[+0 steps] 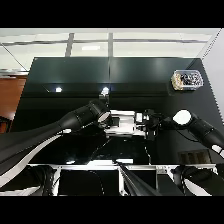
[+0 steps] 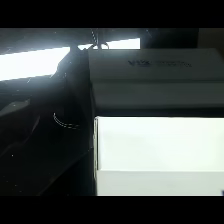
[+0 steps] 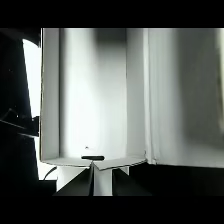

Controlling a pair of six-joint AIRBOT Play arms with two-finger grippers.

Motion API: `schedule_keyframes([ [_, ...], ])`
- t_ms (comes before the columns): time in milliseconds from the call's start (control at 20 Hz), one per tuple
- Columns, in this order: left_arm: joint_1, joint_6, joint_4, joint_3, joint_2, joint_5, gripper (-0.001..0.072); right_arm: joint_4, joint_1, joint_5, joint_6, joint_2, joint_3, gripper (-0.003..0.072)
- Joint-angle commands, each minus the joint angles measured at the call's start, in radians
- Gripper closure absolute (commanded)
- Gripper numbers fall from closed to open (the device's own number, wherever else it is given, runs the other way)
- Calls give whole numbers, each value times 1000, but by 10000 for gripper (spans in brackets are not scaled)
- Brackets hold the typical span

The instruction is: Fold the box and place the chain.

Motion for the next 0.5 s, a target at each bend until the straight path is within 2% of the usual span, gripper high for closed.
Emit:
schedule_keyframes([
  [0,0,0,-7,1,0,2,680,119,5,0,21,-21,-5,559],
  [150,0,0,-7,1,0,2,680,233,5,2,26,-69,-13,559],
  [350,0,-1,-8,1,0,3,679,248,5,-14,26,-94,-13,557],
  [400,0,-1,-8,1,0,3,679,248,5,-19,26,-94,-14,497],
  [450,0,-1,-8,1,0,3,679,248,5,-29,34,-94,-14,333],
])
